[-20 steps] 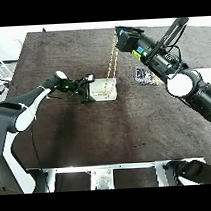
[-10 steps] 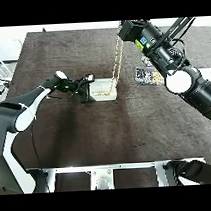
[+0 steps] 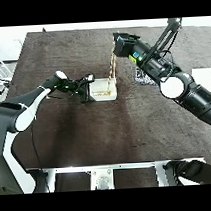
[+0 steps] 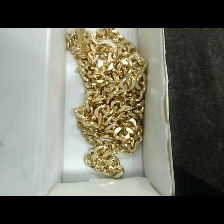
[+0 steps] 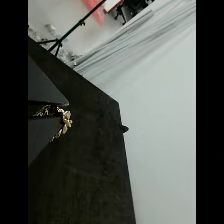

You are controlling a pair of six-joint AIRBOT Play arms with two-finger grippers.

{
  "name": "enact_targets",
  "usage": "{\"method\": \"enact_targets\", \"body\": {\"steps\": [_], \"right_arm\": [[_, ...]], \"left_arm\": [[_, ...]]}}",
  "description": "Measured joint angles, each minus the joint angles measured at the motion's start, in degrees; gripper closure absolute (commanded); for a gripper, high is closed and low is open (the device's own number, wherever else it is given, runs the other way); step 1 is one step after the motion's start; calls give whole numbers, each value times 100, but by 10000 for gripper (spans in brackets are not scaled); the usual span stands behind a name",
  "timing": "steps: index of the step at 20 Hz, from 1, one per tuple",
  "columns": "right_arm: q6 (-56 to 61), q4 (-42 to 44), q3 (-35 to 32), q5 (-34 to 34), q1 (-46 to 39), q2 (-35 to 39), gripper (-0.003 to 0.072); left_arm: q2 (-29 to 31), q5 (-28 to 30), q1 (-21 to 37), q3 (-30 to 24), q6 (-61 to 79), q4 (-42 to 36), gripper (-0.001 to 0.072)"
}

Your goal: Fold the box and place the chain.

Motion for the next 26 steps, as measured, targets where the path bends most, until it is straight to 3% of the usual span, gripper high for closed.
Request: {"method": "enact_targets", "body": {"steps": [4,8,17,26], "right_arm": [[170,48,-28,-275,92,-31,675],[212,48,348,-557,256,-186,675],[225,-22,772,-581,332,-345,675],[319,2,-24,50,334,-352,675]], "left_arm": [[0,0,0,0,0,0,243],[0,0,0,0,0,0,243],[0,2,0,0,0,0,243],[0,2,0,0,0,2,243]]}}
